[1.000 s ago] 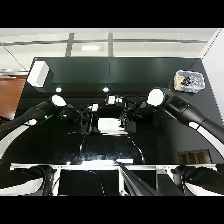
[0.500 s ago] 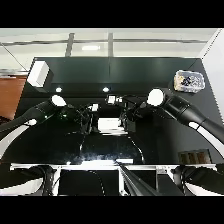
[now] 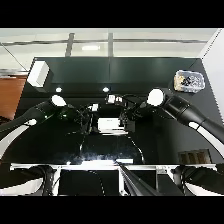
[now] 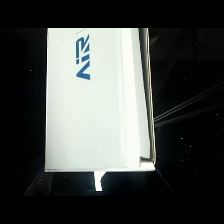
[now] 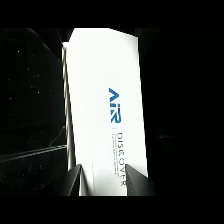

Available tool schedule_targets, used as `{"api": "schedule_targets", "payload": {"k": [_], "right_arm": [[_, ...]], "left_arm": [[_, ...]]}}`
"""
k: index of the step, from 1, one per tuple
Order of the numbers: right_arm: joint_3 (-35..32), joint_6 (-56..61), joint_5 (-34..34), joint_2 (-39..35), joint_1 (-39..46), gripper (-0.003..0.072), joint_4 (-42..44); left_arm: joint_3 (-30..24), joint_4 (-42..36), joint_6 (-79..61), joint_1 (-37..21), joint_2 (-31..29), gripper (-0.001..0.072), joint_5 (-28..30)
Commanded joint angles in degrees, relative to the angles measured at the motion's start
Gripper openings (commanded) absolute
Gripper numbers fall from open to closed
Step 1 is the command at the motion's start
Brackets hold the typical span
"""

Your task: Fold the box and place the chain.

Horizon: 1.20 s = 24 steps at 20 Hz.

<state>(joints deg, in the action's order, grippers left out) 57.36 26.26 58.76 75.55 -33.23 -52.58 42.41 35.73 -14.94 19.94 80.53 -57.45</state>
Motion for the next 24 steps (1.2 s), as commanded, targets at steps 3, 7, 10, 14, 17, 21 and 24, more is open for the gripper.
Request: {"api": "schedule_targets", "payload": {"k": [3, 7, 10, 14, 17, 21, 24], "right_arm": [[0.0, 0.6, 0.1, 0.0, 0.0, 0.0308, 0.0], [0.0, 1.0, 0.1, 0.0, 0.0, 0.0308, 0.0], [0.0, 1.2, 0.1, 0.0, 0.0, 0.0308, 0.0], [0.0, 1.4, 0.1, 0.0, 0.0, 0.0308, 0.0], [0.0, 1.4, 0.1, 0.0, 0.0, 0.0308, 0.0], [0.0, 1.4, 0.1, 0.0, -0.1, 0.0308, 0.0], [-0.7, 1.4, 0.2, 0.0, -0.1, 0.0308, 0.0]], "left_arm": [[0.0, 0.0, 0.0, 0.0, 0.0, 0.0344, 0.0], [0.0, 0.0, 0.0, 0.0, 0.0, 0.0344, 0.0], [0.0, 0.0, 0.0, 0.0, 0.0, 0.0345, 0.0], [0.0, 0.0, 0.0, 0.0, 0.0, 0.0344, 0.0], [0.0, 0.0, 0.0, 0.0, 0.0, 0.0344, 0.0], [0.0, 0.0, 0.0, 0.0, 0.0, 0.0344, 0.0], [0.0, 0.0, 0.0, 0.0, 0.0, 0.0344, 0.0]]}}
